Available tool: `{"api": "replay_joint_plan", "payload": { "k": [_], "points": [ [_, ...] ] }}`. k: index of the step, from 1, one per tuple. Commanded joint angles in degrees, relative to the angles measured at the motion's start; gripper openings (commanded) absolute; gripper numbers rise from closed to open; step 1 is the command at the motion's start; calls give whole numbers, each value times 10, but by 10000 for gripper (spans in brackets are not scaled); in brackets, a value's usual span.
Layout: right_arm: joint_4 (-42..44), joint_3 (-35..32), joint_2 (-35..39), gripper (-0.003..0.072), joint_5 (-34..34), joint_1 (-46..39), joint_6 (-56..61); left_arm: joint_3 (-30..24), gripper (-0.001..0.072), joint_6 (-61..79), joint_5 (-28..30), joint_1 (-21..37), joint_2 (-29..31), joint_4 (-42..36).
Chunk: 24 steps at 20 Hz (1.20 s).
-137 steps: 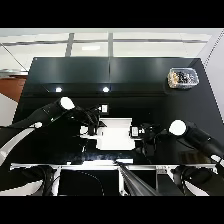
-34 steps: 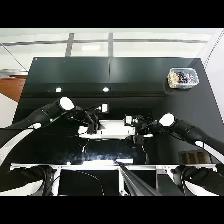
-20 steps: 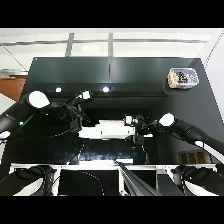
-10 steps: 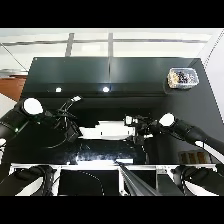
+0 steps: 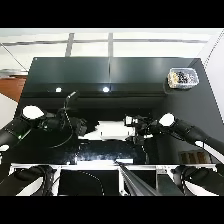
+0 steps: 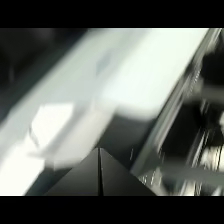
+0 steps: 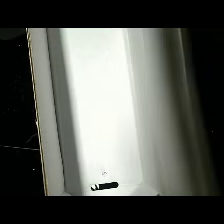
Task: Fold the box and place the chain.
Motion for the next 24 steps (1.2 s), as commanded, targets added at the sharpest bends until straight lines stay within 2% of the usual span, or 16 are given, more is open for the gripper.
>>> {"api": "replay_joint_plan", "payload": {
  "k": [1,7,10,18,21,24],
  "points": [
    [0,0,0,470,-1,0,0,-4,28,45,90,-28,-10,-99],
    [0,0,0,471,0,0,0,-4,29,40,224,-95,-13,-98],
    [0,0,0,470,0,0,0,-4,29,40,292,-117,-19,-68],
    [0,0,0,470,0,0,0,0,30,40,308,-125,-105,-63],
    [0,0,0,470,0,0,0,10,30,58,292,-127,-122,-63],
    [0,0,0,470,0,0,0,29,32,72,282,-116,-111,-39]
  ]
}}
